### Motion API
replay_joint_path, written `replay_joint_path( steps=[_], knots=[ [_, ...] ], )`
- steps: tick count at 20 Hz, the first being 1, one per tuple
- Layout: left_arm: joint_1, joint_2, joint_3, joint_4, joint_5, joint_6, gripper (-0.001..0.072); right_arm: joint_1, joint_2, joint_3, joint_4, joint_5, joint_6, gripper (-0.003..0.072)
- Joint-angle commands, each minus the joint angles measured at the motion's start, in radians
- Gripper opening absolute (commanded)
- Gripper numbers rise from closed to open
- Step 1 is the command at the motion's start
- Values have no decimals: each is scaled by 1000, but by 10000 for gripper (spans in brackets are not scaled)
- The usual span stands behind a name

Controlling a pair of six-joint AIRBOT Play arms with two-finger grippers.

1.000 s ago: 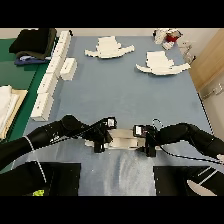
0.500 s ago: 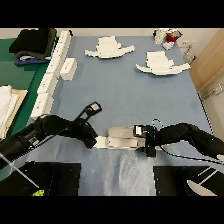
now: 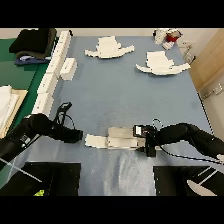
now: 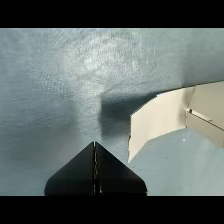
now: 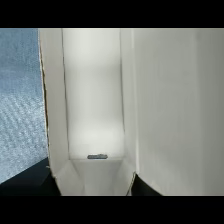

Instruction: Fold the box.

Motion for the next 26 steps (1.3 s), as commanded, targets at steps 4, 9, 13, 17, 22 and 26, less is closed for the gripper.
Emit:
replay_joint_path(
  steps=[4, 9, 13, 17, 22, 26],
  knots=[
    [-145, -161, -75, -354, 224, 164, 15, 0, 0, 0, 0, 0, 0, 515],
    [-245, -176, -46, -421, 259, 195, 15, 0, 0, 0, 0, 0, 0, 516],
    [-244, -170, -11, -431, 193, 195, 16, 0, 0, 0, 0, 1, 0, 516],
    [-242, -169, 49, -414, 168, 194, 18, 0, 0, 0, 0, 0, 0, 515],
    [-237, -170, 96, -400, 153, 190, 19, 0, 0, 0, 0, 0, 0, 515],
    [-237, -170, 99, -425, 152, 189, 430, 0, 0, 0, 0, 0, 0, 515]
  ],
)
